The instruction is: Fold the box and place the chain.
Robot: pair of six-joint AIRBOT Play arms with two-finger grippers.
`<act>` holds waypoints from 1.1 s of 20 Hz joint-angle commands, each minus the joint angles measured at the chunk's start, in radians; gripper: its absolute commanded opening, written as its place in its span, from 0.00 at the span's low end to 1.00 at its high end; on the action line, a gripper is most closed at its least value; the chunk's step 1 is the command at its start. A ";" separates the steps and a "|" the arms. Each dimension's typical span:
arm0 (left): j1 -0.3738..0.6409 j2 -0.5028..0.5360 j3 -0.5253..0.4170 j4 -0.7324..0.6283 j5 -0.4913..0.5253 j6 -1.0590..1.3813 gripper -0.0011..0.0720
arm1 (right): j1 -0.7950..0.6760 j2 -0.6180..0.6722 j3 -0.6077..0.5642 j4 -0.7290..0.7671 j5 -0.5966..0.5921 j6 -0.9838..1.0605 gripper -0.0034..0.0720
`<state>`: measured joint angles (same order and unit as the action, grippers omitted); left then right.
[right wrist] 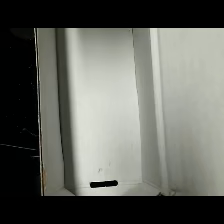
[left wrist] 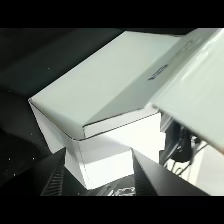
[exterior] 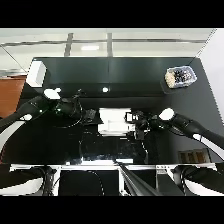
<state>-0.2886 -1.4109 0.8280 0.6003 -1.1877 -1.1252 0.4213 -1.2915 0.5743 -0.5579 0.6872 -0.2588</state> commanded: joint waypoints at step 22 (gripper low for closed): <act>-0.335 0.000 0.131 0.600 0.190 -0.770 0.49 | 0.000 0.000 0.001 0.000 0.000 0.000 0.12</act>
